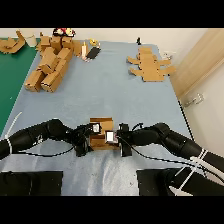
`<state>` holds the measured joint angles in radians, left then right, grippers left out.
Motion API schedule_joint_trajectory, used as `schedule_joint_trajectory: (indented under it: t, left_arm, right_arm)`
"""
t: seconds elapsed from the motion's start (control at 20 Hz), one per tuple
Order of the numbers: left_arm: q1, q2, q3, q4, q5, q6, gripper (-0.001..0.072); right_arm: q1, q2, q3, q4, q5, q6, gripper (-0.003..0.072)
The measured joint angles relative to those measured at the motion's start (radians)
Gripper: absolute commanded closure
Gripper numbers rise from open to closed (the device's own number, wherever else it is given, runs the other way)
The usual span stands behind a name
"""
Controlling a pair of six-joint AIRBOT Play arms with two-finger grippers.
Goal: Fold the box.
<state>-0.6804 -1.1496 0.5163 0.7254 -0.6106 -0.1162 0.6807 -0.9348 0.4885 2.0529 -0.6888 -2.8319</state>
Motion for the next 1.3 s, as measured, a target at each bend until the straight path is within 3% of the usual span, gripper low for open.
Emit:
schedule_joint_trajectory:
  t: [0.1, 0.15, 0.2, 0.85, 0.95, 1.0, 1.05, 1.1, 1.2, 1.3]
  left_arm:
    - [0.000, 0.000, 0.000, 0.000, 0.000, 0.000, 0.0250]
    - [0.000, 0.000, 0.000, 0.000, 0.000, 0.000, 0.0250]
    - [0.000, 0.000, 0.000, 0.000, 0.000, 0.000, 0.0250]
    - [0.000, 0.000, 0.000, 0.000, 0.000, 0.000, 0.0250]
    - [0.000, 0.000, 0.000, 0.000, 0.000, 0.000, 0.0250]
    - [0.000, 0.000, 0.000, 0.000, 0.000, -0.001, 0.0250]
    - [0.000, 0.000, 0.000, 0.000, 0.000, -0.001, 0.0250]
    - [0.000, 0.000, 0.000, 0.000, 0.000, -0.001, 0.0250]
    - [0.000, 0.000, 0.000, -0.005, 0.000, -0.005, 0.0250]
    - [0.000, 0.000, 0.000, -0.004, 0.000, -0.004, 0.0250]
  right_arm:
    - [0.000, -0.004, 0.000, 0.021, 0.001, -0.017, 0.0529]
    - [0.000, -0.009, 0.000, 0.031, 0.002, -0.023, 0.0302]
    - [0.000, -0.014, 0.000, 0.046, 0.003, -0.029, 0.0238]
    - [0.000, -0.038, 0.001, 0.119, 0.024, -0.041, 0.0235]
    - [0.000, -0.037, 0.001, 0.107, 0.024, -0.029, 0.0286]
    - [0.000, -0.036, 0.001, 0.095, 0.017, 0.005, 0.0400]
    - [0.000, -0.033, 0.001, 0.074, 0.002, 0.056, 0.0457]
    - [0.000, -0.026, 0.001, 0.040, -0.014, 0.132, 0.0465]
    - [-0.002, -0.002, 0.000, -0.051, -0.055, 0.330, 0.0678]
    - [-0.002, 0.037, 0.000, -0.165, -0.088, 0.555, 0.0679]
